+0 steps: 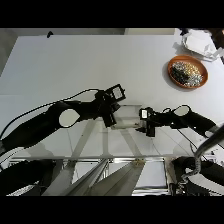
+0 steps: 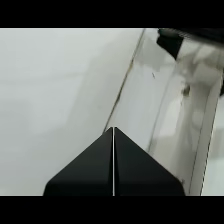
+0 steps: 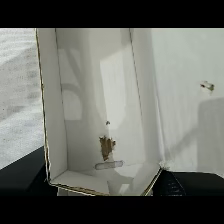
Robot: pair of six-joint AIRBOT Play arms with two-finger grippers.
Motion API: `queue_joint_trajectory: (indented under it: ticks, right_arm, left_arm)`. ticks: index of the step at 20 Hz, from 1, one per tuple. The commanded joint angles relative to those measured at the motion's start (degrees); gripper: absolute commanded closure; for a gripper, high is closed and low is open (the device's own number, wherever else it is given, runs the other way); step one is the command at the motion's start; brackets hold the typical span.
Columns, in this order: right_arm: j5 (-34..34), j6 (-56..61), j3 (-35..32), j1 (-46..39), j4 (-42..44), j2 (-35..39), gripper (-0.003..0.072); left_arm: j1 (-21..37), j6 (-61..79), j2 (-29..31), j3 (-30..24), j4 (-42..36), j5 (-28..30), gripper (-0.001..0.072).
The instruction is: Fold the box and place the chain.
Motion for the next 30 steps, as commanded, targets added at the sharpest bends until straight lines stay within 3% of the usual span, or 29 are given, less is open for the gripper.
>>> queue_joint_trajectory:
  ticks: [1,3,6,16,17,18,19,22,30]
  right_arm:
    - [0.00,0.00,-0.04,0.04,0.02,-0.02,0.0228]
    - [0.02,0.00,-0.04,0.04,0.02,-0.02,0.0228]
    - [0.02,0.02,-0.04,0.04,0.02,-0.02,0.0228]
    - [0.02,0.00,-0.04,0.04,0.02,-0.02,0.0228]
    - [0.02,0.02,-0.04,0.04,0.02,-0.02,0.0228]
    - [0.00,0.00,-0.04,0.04,0.02,-0.02,0.0228]
    - [0.00,0.00,-0.04,0.04,0.02,-0.02,0.0228]
    - [0.02,0.00,-0.04,0.04,0.02,-0.02,0.0228]
    - [0.02,0.02,-0.04,0.04,0.02,-0.02,0.0228]
  left_arm:
    - [0.04,0.13,4.42,0.00,13.35,-11.76,0.0688]
    - [0.04,0.13,4.07,-0.02,15.28,-17.44,0.0624]
    - [0.04,-0.57,2.54,-0.02,15.17,-19.47,0.0551]
    - [0.42,-2.49,-8.02,-0.17,15.32,-17.92,0.0530]
    - [0.42,-2.19,-9.33,-0.17,15.39,-17.51,0.0444]
    - [0.44,-2.19,-10.58,-0.17,15.39,-15.91,0.0311]
    - [0.48,-2.19,-11.50,-0.17,15.39,-13.68,0.0245]
    - [1.55,-0.39,-12.07,-0.17,13.84,-9.57,0.0246]
    - [4.76,14.14,-12.09,-1.03,7.08,-16.55,0.0258]
